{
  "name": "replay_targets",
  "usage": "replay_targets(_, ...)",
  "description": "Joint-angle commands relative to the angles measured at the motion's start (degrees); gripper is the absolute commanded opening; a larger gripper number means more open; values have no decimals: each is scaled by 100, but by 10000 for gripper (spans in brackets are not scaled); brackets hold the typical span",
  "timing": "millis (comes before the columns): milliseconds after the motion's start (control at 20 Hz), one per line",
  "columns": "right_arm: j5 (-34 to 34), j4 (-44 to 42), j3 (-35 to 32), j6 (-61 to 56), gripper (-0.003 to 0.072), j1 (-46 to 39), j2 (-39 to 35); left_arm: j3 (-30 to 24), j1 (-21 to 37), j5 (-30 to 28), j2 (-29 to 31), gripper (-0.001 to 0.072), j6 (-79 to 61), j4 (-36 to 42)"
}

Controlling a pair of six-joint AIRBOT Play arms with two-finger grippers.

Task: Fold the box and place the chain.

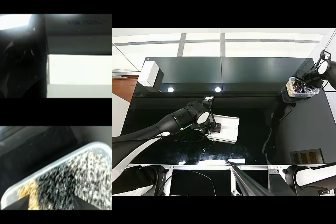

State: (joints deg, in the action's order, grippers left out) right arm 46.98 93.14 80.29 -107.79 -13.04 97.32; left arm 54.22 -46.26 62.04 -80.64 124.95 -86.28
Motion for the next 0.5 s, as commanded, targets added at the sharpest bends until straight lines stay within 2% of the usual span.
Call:
replay_targets(0,-105,-59,184,-87,491,-116,363,4,2,15,-2,35,0,-2)
replay_targets(350,-203,-356,184,-50,467,-142,496,4,2,15,-2,35,-2,-2)
replay_targets(450,17,-496,214,72,51,-151,496,4,2,17,-2,35,0,-2)
